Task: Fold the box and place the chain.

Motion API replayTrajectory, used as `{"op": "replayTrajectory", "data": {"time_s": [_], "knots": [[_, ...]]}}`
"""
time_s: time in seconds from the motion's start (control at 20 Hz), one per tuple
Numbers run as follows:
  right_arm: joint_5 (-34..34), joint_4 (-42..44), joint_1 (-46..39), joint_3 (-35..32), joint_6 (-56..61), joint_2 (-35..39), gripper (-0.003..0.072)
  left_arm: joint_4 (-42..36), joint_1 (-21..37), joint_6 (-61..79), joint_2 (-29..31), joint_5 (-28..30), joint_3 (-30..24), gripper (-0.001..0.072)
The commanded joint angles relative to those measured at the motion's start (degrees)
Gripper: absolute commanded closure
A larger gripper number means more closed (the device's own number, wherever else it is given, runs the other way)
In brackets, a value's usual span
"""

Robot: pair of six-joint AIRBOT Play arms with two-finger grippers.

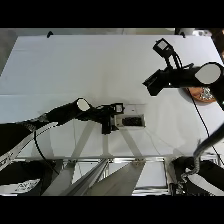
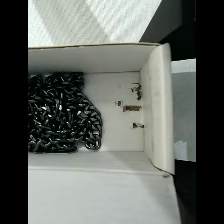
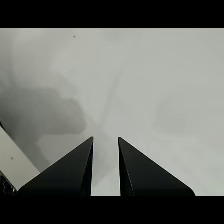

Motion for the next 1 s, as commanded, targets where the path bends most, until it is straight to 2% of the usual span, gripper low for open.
{"op": "replayTrajectory", "data": {"time_s": [0.0,0.05,0.1,0.15,0.25,0.3,0.55,0.8,0.9,0.95], "knots": [[1.0,-0.2,0.1,0.0,-0.3,-0.6,0.0536,0.0,0.0,0.0,0.0,0.0,0.0,0.0337],[2.3,-0.2,0.1,0.0,-2.1,-0.6,0.0552,0.0,0.0,0.0,0.0,0.0,0.0,0.0337],[4.2,-0.1,0.1,0.0,-6.3,-0.6,0.0666,0.0,0.0,0.0,0.0,0.0,0.0,0.0337],[6.7,0.5,0.1,0.0,-12.7,-0.8,0.0675,0.0,0.0,0.0,0.0,0.0,0.0,0.0337],[11.0,0.5,0.1,0.0,-23.1,-1.7,0.0675,0.0,0.0,0.0,0.0,0.0,0.0,0.0337],[11.5,0.9,0.1,0.0,-24.4,-2.7,0.0676,0.0,0.0,0.0,0.0,0.0,0.0,0.0337],[16.7,6.1,2.5,0.0,-25.3,-10.1,0.0676,0.0,0.0,0.0,0.0,0.0,0.0,0.0337],[20.3,6.0,8.6,0.0,-27.9,-11.0,0.0669,0.0,0.0,0.0,0.0,0.0,0.0,0.0337],[21.4,6.3,9.1,0.0,-27.9,-10.9,0.0578,0.0,0.0,0.0,0.0,0.0,0.0,0.0337],[21.6,6.3,9.1,0.0,-27.9,-10.7,0.0556,0.0,0.0,0.0,0.0,0.0,0.0,0.0337]]}}
